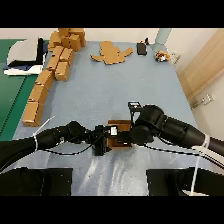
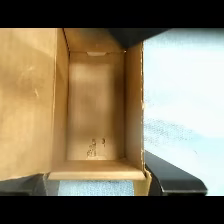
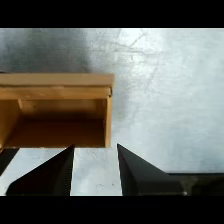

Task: Fold the box.

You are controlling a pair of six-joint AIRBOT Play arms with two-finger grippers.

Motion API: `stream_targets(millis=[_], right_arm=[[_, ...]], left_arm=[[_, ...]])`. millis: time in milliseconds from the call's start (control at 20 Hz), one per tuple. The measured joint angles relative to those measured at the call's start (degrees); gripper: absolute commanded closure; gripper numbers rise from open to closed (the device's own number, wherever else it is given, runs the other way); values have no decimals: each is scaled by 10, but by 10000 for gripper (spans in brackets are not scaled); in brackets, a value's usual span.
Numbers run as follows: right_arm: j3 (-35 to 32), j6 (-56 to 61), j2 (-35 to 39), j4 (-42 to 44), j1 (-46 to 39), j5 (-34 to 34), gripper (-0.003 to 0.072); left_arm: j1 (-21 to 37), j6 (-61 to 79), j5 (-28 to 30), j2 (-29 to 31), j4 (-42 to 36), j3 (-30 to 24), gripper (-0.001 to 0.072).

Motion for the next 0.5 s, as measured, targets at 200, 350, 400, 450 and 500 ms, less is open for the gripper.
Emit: stream_targets(millis=[200, 350, 400, 450, 500], right_arm=[[0, -8, 13, -63, -24, -90, 679], [0, -60, 8, -132, -88, -117, 680], [0, -87, 3, -148, -122, -113, 681], [0, -121, -4, -155, -163, -93, 681], [0, -160, -13, -146, -206, -59, 681]], left_arm=[[0, 0, 0, 0, 0, 0, 194], [0, 0, 0, 0, 0, 0, 194], [0, 0, 0, 0, 0, 0, 194], [0, 0, 0, 0, 0, 0, 194], [0, 0, 0, 0, 0, 0, 194]])
